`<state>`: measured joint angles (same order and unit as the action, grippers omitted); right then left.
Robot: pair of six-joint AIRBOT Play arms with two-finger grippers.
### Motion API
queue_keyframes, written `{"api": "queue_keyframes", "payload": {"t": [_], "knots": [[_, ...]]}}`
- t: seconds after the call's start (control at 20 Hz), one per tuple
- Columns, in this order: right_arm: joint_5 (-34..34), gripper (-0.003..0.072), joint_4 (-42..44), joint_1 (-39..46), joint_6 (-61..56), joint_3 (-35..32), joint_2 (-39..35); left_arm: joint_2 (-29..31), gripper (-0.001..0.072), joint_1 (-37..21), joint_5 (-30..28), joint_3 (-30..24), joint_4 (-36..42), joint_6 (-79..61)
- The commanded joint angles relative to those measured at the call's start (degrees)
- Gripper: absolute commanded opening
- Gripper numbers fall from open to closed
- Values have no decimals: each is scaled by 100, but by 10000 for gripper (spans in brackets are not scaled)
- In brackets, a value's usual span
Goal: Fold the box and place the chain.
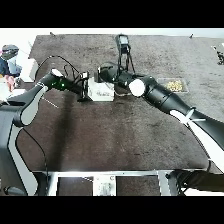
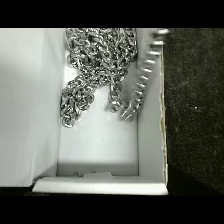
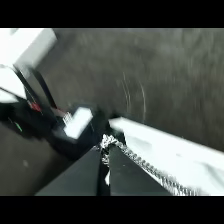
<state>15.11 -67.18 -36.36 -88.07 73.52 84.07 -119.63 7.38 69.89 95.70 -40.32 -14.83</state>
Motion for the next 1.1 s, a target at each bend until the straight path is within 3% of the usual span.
{"api": "queue_keyframes", "payload": {"t": [0.0,0.2,0.25,0.4,0.55,0.85,1.05], "knots": [[181,411,-131,175,-20,-195,131,-2,344,2,2,-2,0,0],[1327,400,-271,1097,-17,-293,-79,-2,344,2,9,-2,0,0],[1311,399,-295,1351,-22,-516,-278,-2,344,2,9,-2,0,0],[1191,400,-299,2236,-369,-1421,-874,-2,344,2,7,-2,0,-2],[1147,401,-293,2940,-820,-1969,-811,-2,344,2,2,-2,0,-2],[2,401,313,3191,-929,-2026,157,-2,344,2,0,-2,0,-2],[-146,400,444,3195,-929,-1725,708,-2,344,2,0,-2,0,-2]]}}
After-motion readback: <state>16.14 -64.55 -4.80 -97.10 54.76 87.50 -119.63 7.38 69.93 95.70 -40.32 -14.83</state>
